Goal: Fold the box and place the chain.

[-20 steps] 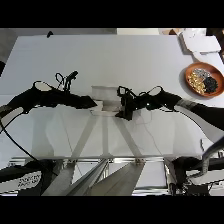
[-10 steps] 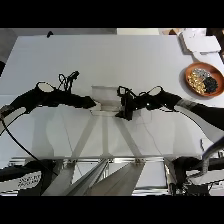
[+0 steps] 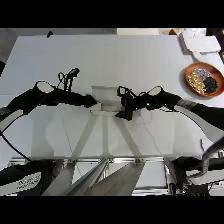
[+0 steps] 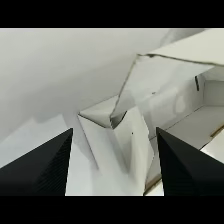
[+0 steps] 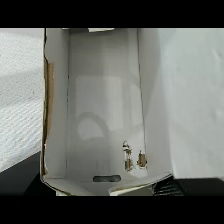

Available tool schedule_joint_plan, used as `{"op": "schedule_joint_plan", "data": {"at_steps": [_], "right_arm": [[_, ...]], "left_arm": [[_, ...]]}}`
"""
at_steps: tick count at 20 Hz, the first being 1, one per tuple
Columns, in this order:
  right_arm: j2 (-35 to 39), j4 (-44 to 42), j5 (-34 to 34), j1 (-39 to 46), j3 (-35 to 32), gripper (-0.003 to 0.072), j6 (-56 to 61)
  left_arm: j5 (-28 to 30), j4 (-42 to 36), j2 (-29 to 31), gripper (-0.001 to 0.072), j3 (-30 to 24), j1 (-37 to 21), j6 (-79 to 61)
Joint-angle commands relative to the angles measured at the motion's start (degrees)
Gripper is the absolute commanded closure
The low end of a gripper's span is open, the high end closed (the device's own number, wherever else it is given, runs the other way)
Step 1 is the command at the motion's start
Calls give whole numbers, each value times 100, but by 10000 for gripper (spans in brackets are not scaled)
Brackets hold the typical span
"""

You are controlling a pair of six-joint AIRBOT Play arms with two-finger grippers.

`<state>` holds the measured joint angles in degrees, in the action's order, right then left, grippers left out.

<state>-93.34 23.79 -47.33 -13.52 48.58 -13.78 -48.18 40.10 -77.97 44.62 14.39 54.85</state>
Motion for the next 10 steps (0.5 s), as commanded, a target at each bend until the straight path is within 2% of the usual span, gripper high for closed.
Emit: {"op": "schedule_joint_plan", "data": {"at_steps": [1,4,6,8,10], "right_arm": [[0,-2,0,-4,-2,160,0],[0,-2,0,-4,-2,160,0],[0,-2,0,-4,-2,160,0],[0,-2,0,-4,-2,160,0],[0,-2,0,-4,-2,160,0]], "left_arm": [[127,1285,103,133,138,319,1130],[177,2723,101,136,286,688,2315],[144,3622,96,165,417,887,3158],[120,4238,96,308,564,1049,3827],[98,4295,96,320,706,1200,3956]]}}
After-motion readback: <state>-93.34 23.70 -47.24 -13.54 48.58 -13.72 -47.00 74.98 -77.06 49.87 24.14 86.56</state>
